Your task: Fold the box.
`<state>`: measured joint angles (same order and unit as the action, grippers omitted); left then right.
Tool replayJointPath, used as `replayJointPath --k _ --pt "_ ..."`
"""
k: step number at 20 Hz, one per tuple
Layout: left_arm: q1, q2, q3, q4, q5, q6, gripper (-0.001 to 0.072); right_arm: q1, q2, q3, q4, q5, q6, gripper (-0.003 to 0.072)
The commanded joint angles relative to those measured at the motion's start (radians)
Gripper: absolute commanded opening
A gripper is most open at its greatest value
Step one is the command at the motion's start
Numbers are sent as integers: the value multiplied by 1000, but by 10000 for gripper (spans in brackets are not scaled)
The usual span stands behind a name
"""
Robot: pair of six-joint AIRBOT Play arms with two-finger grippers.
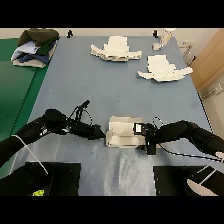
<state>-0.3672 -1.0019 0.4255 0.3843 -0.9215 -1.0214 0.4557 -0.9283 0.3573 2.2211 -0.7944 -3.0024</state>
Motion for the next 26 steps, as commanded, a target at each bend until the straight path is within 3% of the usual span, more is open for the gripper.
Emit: replayJointPath --k 1,2,3,4,11,14,17,23,24,26 --pt "-1 0 23 -26 -7 4 16 1 1 1 0 0 0 522" --pt "-1 0 26 -26 -12 4 95 1 1 1 0 0 0 522" --pt "-1 0 27 -26 -15 4 374 1 1 1 0 0 0 522" --pt "-1 0 27 -26 -17 3 472 1 1 1 0 1 0 522" --pt "-4 -1 27 -26 11 -6 473 1 1 1 0 0 0 522" --pt "-64 -1 37 17 44 -96 460 1 1 1 0 1 0 522" --pt "-178 0 89 199 111 -286 461 1 1 1 0 0 0 522" --pt "-373 -1 232 620 154 -762 456 1 1 1 0 0 0 522" --pt "-397 -1 242 671 152 -827 412 1 1 1 0 0 0 522" --pt "-443 -7 256 731 153 -920 412 1 1 1 0 0 0 521"
